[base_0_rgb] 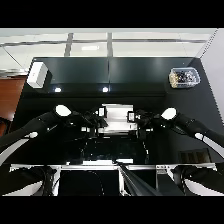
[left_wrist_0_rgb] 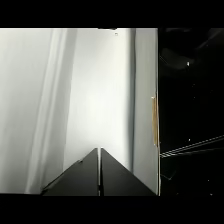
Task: Fold the box and place the chain.
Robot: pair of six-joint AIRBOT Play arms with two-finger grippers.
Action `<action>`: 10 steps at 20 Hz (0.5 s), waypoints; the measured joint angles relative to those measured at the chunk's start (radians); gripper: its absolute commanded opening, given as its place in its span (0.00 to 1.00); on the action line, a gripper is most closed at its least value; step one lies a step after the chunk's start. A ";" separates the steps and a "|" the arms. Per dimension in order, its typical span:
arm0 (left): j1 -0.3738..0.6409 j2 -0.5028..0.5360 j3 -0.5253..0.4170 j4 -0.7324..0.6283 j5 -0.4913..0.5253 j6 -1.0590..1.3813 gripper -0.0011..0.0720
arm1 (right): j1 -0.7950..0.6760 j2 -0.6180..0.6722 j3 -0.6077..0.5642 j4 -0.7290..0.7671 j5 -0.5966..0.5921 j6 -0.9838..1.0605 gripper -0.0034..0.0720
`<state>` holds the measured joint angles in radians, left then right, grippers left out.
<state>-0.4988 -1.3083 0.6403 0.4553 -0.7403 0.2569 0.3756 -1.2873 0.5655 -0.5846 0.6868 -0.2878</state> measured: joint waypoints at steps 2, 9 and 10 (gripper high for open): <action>0.011 0.035 0.004 0.040 -0.004 -0.068 0.05 | 0.000 0.000 0.000 0.000 0.000 0.000 0.29; 0.188 0.361 0.009 0.335 -0.047 -0.544 0.05 | 0.000 0.000 0.000 0.000 0.000 0.000 0.29; 0.239 0.405 0.003 0.377 -0.055 -0.617 0.05 | 0.000 0.000 0.000 0.000 0.000 0.000 0.29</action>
